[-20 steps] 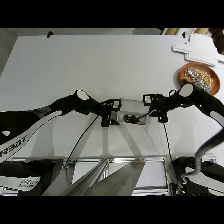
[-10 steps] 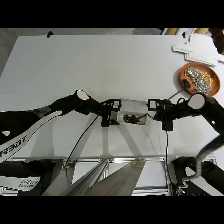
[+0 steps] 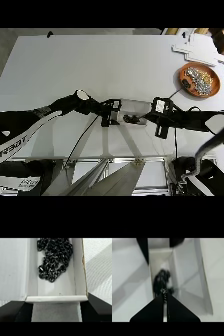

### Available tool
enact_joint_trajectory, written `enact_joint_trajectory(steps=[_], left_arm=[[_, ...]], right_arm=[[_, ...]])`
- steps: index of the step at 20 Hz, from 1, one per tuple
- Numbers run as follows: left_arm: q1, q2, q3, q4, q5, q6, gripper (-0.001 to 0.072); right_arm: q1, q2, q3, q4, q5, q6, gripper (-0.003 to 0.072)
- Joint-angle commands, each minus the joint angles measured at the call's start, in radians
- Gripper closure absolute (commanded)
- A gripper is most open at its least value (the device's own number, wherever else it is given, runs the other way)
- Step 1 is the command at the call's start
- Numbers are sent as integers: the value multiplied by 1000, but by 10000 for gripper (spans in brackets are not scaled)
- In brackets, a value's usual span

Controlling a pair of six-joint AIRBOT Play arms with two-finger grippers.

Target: Fold the box and place the chain.

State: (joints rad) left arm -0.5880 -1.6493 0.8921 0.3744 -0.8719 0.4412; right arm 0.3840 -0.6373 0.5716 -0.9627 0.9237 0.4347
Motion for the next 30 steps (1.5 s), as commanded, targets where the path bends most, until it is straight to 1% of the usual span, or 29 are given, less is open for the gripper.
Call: enact_joint_trajectory(steps=[1,3,7,11,14,15,17,18,19,21,23,25,27,29,30], left_arm=[[0,1,1,0,0,0,502],[0,1,1,0,0,0,502],[0,1,1,0,0,0,502],[0,1,1,0,0,0,502],[0,1,1,0,0,0,502],[0,1,1,0,0,0,502],[0,1,1,0,0,0,502],[0,1,1,0,0,0,502],[0,1,1,0,0,0,502],[0,1,1,0,0,0,502],[0,1,1,0,0,0,502],[0,1,1,0,0,0,502],[0,1,1,0,0,0,502],[0,1,1,0,0,0,502],[0,0,1,0,0,0,502]], right_arm=[[145,-5,0,59,-246,120,668],[195,-50,0,62,-297,168,668],[219,-179,0,51,-305,188,666],[212,-290,-1,-43,-309,319,662],[176,-305,0,-46,-286,328,493],[160,-292,1,-47,-271,328,478],[109,-245,21,-71,-196,301,478],[73,-214,37,-89,-153,260,480],[31,-175,44,-87,-135,192,487],[-63,-99,44,-41,-130,-8,487],[-162,-67,43,-27,-77,-190,486],[-260,-86,38,-29,12,-333,486],[-315,-123,7,-31,2,-401,486],[-327,-184,-34,-40,-20,-481,483],[-327,-218,-50,-30,-28,-524,441]])
